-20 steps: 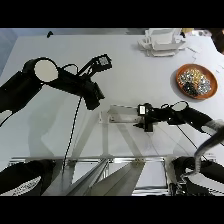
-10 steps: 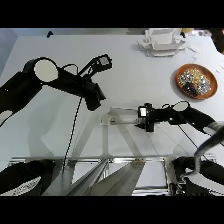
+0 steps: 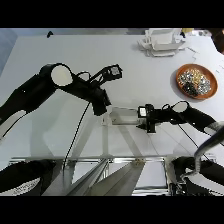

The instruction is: Fold the box and place the chain.

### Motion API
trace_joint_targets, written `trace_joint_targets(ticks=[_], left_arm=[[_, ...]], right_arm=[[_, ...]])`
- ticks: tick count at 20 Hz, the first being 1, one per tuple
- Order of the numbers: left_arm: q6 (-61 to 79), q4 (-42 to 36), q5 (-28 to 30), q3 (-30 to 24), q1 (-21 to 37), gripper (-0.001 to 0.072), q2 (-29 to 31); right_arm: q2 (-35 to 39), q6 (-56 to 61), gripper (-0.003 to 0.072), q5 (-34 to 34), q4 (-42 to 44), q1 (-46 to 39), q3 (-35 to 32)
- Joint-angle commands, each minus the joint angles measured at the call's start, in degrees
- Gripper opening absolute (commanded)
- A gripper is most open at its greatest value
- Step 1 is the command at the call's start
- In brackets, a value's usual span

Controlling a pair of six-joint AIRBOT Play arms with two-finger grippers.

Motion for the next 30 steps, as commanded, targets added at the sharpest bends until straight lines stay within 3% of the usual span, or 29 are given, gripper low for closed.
trace_joint_targets(ticks=[1, 5, 15, 17, 22, 30], left_arm=[[1.14, -0.33, -0.09, -0.02, -1.14, 0.0004, -0.35], [5.38, -2.97, -3.13, -0.02, -3.91, 0.0004, -0.35], [4.37, -1.38, -0.31, -0.02, -6.97, 0.0002, -0.50], [4.37, -1.40, 2.54, -0.02, -7.34, 0.0003, -2.34], [-1.01, -2.51, 20.96, -0.02, -7.02, 0.0003, -7.28], [-12.63, 3.54, 21.90, -0.02, -6.82, 0.0002, -10.64]], right_arm=[[-0.04, 0.92, 0.0267, -0.22, -1.46, -0.02, -0.04], [-0.04, 0.92, 0.0267, -0.09, -1.66, -0.02, -0.04], [-0.04, 0.92, 0.0267, -0.09, -1.66, -0.02, -0.04], [-0.04, 0.92, 0.0267, -0.09, -1.64, -0.02, -0.04], [-0.04, 0.92, 0.0267, -0.09, -1.66, -0.02, -0.04], [-0.04, 0.92, 0.0267, -0.09, -1.66, -0.02, -0.04]])
